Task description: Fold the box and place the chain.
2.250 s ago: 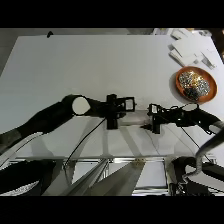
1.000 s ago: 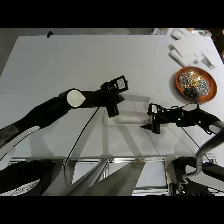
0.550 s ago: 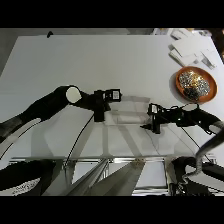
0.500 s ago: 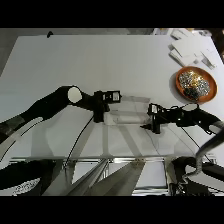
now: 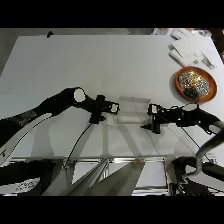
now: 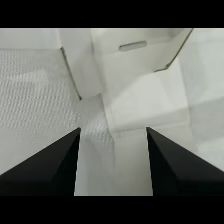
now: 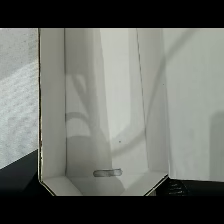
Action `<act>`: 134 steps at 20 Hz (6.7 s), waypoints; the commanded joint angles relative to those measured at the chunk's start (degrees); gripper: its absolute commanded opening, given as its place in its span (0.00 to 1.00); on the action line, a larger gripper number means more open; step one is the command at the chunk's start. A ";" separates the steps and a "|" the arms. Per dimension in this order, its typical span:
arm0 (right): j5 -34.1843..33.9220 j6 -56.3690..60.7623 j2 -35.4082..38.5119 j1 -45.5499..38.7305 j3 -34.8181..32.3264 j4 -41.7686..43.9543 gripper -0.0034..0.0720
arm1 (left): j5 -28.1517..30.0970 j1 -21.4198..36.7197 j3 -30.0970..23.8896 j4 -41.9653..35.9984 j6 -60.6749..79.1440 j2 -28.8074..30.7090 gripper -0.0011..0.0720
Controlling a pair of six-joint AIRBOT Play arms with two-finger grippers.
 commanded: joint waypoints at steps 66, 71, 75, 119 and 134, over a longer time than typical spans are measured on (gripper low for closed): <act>0.02 0.02 0.04 0.00 0.02 0.04 0.49 | -8.07 3.48 0.00 5.07 -66.86 16.26 0.02; 0.02 0.02 0.04 0.00 0.02 0.04 0.49 | -1.38 10.84 -7.50 3.19 -86.93 18.27 0.02; 0.02 0.00 0.04 0.00 0.02 0.02 0.49 | 6.67 11.91 -13.92 -11.54 -86.38 15.91 0.02; 0.02 0.02 0.04 0.00 0.02 0.04 0.49 | 4.26 -7.76 0.46 -2.75 -105.24 5.88 0.51; 0.02 0.02 0.04 0.00 0.02 0.04 0.49 | -13.42 -16.35 19.82 18.73 -130.40 -6.62 0.50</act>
